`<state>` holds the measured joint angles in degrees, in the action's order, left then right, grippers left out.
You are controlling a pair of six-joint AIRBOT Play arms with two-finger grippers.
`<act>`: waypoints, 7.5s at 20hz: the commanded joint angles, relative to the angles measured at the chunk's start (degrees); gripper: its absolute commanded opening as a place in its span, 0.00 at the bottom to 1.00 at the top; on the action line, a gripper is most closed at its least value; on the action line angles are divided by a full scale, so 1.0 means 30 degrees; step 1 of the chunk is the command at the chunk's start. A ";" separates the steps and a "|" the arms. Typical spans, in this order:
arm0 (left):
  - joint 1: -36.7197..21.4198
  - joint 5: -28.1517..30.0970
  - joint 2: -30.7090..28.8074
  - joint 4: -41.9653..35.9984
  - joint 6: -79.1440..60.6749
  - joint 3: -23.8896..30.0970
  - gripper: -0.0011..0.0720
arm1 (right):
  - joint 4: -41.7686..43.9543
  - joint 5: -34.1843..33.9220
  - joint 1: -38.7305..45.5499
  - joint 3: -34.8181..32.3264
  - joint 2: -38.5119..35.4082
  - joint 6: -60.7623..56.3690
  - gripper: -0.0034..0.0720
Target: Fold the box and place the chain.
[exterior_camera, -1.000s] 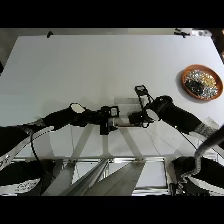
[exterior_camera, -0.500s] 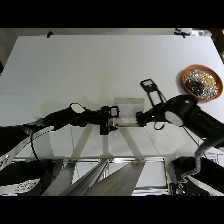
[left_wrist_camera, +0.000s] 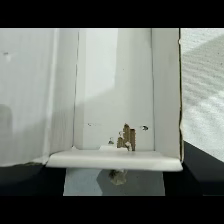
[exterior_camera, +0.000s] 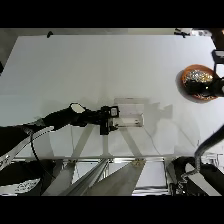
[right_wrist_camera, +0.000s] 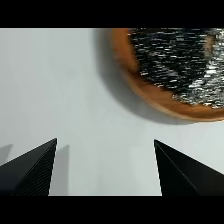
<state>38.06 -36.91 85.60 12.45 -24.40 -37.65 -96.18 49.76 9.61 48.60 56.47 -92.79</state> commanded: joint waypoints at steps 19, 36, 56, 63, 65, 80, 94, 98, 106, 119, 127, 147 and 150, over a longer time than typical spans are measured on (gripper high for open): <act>0.0000 0.0007 -0.0007 0.0007 0.0000 0.0000 0.25 | 0.1989 -0.1523 0.3883 0.5661 1.2801 0.0874 0.63; 0.0000 0.0007 -0.0007 0.0007 0.0000 0.0000 0.25 | 0.2004 -0.0692 0.3876 0.5690 0.6331 0.2113 0.06; 0.0000 0.0007 -0.0007 0.0007 0.0000 0.0000 0.25 | 0.2113 0.3854 -0.3024 0.5690 -0.5989 0.3628 0.06; 0.0000 0.0007 -0.0007 0.0000 0.0000 0.0000 0.25 | 0.2790 0.5829 -0.6623 0.5683 -0.6987 0.3570 0.06; 0.0000 0.0007 -0.0007 0.0007 0.0000 0.0000 0.25 | 0.2943 0.6841 -0.7614 0.5683 -0.6965 0.3519 0.06; 0.0000 0.0007 -0.0007 0.0007 0.0000 0.0000 0.25 | 0.7431 0.7512 -1.3406 0.4736 -0.6528 0.1341 0.06; 0.0000 0.0007 -0.0007 0.0007 0.0000 0.0000 0.25 | 0.7504 0.2943 -1.6276 0.1042 -0.1107 -0.0153 0.06; 0.0000 0.0007 -0.0007 0.0000 0.0000 0.0000 0.25 | 0.7497 0.3235 -1.6276 0.0911 -0.0007 -0.1078 0.06; 0.0000 0.0007 -0.0007 0.0007 0.0000 0.0000 0.25 | 0.7723 0.2871 -1.6276 -0.0197 0.2514 -0.1144 0.06; 0.0000 0.0007 -0.0007 0.0007 0.0000 0.0000 0.25 | 0.7621 0.1530 -1.6254 -0.0197 0.3912 -0.1129 0.37; 0.0000 0.0007 -0.0007 0.0007 0.0000 0.0000 0.25 | 0.4823 0.6513 -1.4178 -0.0248 -0.1515 0.1479 0.37; 0.0000 0.0000 -0.0007 0.0007 0.0000 0.0000 0.25 | 0.9347 -0.1304 -1.1555 -0.7715 0.0750 2.0036 0.73; 0.0000 0.0007 -0.0007 0.0007 0.0000 0.0000 0.25 | 0.9362 -0.1559 -1.1548 -0.7715 0.1253 2.0036 0.64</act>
<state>38.06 -36.91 85.60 12.45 -24.38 -37.65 -69.17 46.54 -24.82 25.52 58.48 -33.98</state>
